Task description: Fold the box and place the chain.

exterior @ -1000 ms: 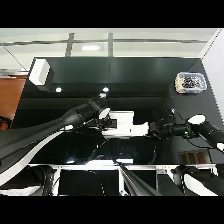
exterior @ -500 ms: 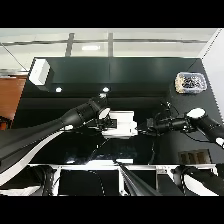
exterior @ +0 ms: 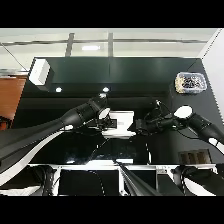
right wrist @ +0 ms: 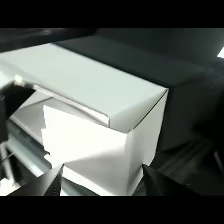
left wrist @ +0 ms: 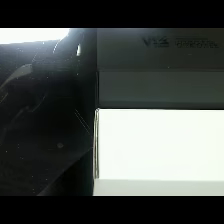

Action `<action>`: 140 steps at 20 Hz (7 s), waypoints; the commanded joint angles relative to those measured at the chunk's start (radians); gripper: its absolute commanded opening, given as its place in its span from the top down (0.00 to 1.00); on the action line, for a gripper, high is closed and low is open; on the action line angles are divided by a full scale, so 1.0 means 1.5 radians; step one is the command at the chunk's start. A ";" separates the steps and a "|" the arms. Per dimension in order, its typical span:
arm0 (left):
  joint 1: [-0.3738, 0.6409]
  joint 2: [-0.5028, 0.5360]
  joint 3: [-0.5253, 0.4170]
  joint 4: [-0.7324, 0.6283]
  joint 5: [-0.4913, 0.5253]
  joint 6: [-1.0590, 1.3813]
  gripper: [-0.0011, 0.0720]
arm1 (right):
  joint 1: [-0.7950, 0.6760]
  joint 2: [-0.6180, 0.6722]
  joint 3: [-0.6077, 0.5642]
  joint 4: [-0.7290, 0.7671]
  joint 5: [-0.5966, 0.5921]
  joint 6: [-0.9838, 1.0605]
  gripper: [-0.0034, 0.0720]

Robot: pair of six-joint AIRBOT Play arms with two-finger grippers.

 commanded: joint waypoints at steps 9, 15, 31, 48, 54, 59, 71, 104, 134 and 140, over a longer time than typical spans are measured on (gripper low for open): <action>0.001 0.000 0.000 0.000 0.001 0.000 0.94 | 0.149 -0.003 0.085 -0.304 -0.073 0.347 0.38; 0.001 -0.001 0.000 0.000 0.002 0.000 0.94 | 0.189 -0.005 0.119 -0.391 -0.061 0.444 0.38; 0.001 -0.001 0.000 0.000 0.002 0.000 0.94 | 0.267 -0.105 0.203 -0.530 0.019 0.533 0.47; 0.001 -0.001 0.000 0.000 0.002 0.000 0.94 | 0.294 -0.184 0.262 -0.575 0.073 0.632 0.60; 0.001 -0.001 0.000 0.000 0.002 0.000 0.95 | 0.295 -0.185 0.263 -0.570 0.058 0.641 0.94; 0.001 -0.001 0.000 0.000 0.002 0.000 0.94 | 0.295 -0.184 0.263 -0.569 0.059 0.640 0.94; 0.001 -0.001 0.000 0.000 0.003 0.000 0.94 | 0.295 -0.184 0.272 -0.569 0.059 0.643 0.85; 0.001 -0.002 0.000 0.001 0.006 0.000 0.94 | -0.349 -0.376 0.597 -0.743 -0.072 0.440 0.26; 0.001 -0.002 0.000 0.001 0.005 0.000 0.94 | -0.358 -0.061 0.775 -0.599 0.126 0.152 0.95; 0.001 -0.002 0.000 0.000 0.005 0.000 0.94 | -0.340 0.080 0.709 -0.416 0.229 0.021 0.95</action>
